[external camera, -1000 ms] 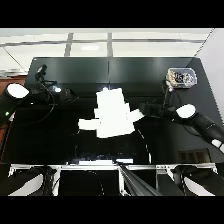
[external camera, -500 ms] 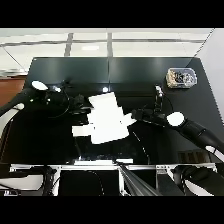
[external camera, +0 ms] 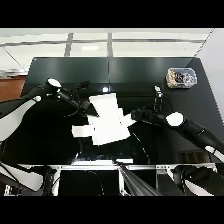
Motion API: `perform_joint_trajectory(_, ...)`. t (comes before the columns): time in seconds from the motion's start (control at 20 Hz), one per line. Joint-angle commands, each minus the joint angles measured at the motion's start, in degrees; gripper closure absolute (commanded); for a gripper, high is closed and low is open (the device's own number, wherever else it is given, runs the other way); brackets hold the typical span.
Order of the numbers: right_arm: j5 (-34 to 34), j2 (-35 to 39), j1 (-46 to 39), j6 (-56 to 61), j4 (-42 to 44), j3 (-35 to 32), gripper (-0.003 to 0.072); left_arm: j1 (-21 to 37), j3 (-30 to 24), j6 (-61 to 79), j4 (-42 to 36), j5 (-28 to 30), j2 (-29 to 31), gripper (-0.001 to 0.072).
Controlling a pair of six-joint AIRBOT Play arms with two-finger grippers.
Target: Fold the box and place the chain.
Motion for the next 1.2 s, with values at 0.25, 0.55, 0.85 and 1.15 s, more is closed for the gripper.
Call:
perform_joint_trajectory(0.25,1.25,0.02,0.04,-2.05,-0.22,-0.02,0.0676,-2.71,8.37,3.41,4.46,-6.34,-6.08,0.0686)
perform_joint_trajectory(0.55,16.04,5.29,-9.03,-6.25,-14.95,5.35,0.0009,-2.54,8.48,2.91,3.08,-8.26,-2.58,0.0691)
perform_joint_trajectory(0.85,28.13,14.60,-18.38,-6.32,-37.29,9.57,0.0009,-7.54,-12.96,26.21,-0.61,20.96,21.14,0.0685)
perform_joint_trajectory(1.15,23.30,14.73,-16.55,-25.11,-26.84,7.72,0.0010,-12.79,-18.21,57.72,1.49,34.03,23.34,0.0686)
